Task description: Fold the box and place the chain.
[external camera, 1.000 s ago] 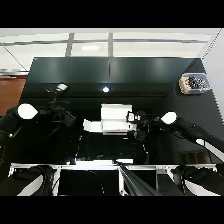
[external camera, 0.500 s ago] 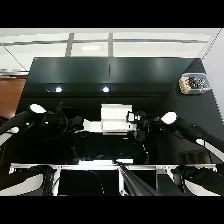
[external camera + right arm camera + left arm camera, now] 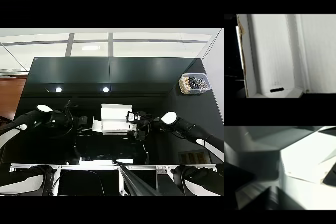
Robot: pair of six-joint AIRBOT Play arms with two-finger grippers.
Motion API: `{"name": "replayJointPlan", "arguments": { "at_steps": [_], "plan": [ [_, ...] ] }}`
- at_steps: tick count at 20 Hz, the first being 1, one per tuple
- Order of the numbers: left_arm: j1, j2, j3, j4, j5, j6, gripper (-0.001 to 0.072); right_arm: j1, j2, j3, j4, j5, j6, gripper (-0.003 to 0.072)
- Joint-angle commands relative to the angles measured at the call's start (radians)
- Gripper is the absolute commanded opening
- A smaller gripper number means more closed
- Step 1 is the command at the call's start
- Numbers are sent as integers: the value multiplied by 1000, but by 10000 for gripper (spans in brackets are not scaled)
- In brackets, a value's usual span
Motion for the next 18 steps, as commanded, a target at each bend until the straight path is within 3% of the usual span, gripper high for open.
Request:
{"name": "replayJointPlan", "arguments": {
  "at_steps": [1, 2, 3, 8, 18],
  "plan": [
    [-2, 16, 48, -11, -12, 37, 484, 0, -1, -1, 0, 0, 0, 65],
    [-2, 15, 68, -10, -18, 26, 686, 0, -1, -1, 1, 0, 0, 66],
    [-5, 15, 83, -10, -29, 26, 705, 0, -1, -1, 1, 0, 0, 66],
    [-76, 15, 128, 6, -54, 25, 699, 0, -1, -1, 1, 0, 0, 65],
    [-236, 16, 275, 305, -42, -293, 677, 0, -1, -1, 1, 0, 0, 66]
  ]
}}
